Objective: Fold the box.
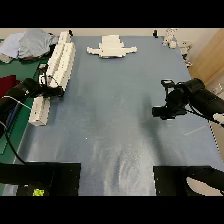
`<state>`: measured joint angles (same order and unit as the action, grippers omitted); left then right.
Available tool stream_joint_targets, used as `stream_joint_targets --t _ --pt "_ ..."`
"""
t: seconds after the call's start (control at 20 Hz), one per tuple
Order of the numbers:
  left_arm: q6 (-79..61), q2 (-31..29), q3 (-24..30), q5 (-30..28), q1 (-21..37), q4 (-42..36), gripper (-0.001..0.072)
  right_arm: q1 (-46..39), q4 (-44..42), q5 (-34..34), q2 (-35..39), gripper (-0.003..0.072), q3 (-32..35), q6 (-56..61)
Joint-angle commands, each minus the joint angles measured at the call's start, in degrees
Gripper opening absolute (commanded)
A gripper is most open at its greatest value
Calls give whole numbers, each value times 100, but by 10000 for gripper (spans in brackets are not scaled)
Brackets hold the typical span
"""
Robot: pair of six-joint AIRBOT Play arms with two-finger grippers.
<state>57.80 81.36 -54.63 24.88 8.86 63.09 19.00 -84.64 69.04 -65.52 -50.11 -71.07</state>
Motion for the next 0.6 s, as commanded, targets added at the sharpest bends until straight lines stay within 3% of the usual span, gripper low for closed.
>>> stream_joint_targets --t 0.0,0.2,0.55 --pt "-129 540 -498 -15 -31 -11 375 0 -2 0 0 58 -4 0" --pt "-334 874 -748 -133 -33 -13 375 0 -2 0 0 59 -4 0" --pt "-334 905 -769 -197 -31 -13 374 0 -2 0 0 59 -4 0"
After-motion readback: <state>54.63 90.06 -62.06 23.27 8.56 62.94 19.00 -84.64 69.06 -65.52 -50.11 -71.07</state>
